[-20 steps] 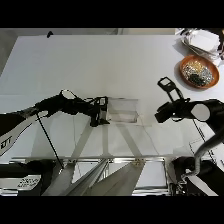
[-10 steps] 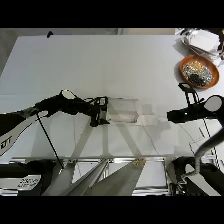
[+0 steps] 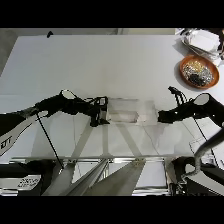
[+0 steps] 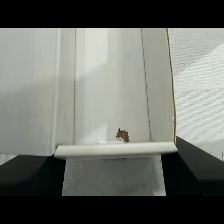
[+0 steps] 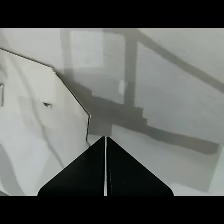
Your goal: Fold the box and place the chain.
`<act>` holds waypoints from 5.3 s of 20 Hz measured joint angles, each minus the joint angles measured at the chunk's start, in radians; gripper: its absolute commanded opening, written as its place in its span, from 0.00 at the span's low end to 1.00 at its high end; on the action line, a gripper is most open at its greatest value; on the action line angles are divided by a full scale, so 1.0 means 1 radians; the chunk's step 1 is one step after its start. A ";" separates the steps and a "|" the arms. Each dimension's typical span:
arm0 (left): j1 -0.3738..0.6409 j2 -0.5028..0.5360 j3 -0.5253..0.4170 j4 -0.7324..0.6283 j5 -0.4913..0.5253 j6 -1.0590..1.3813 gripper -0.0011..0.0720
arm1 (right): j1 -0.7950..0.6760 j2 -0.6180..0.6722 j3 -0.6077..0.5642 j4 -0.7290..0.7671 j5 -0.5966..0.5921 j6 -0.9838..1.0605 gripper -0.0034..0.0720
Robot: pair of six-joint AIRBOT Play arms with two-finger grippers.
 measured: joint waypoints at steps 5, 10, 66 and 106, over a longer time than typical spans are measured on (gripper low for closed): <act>0.000 0.000 0.000 0.000 0.000 0.000 0.39 | 0.002 -0.016 0.000 0.148 0.012 -0.140 0.07; 0.000 0.000 0.000 0.000 0.000 0.000 0.39 | 0.032 -0.041 -0.001 0.203 0.010 -0.187 0.08; 0.000 0.000 0.000 0.000 0.000 0.000 0.39 | 0.326 -0.049 0.124 0.175 -0.056 -0.035 0.77; 0.000 0.002 0.000 0.003 -0.002 0.000 0.39 | 0.864 -0.172 0.322 -0.553 -0.073 1.157 0.11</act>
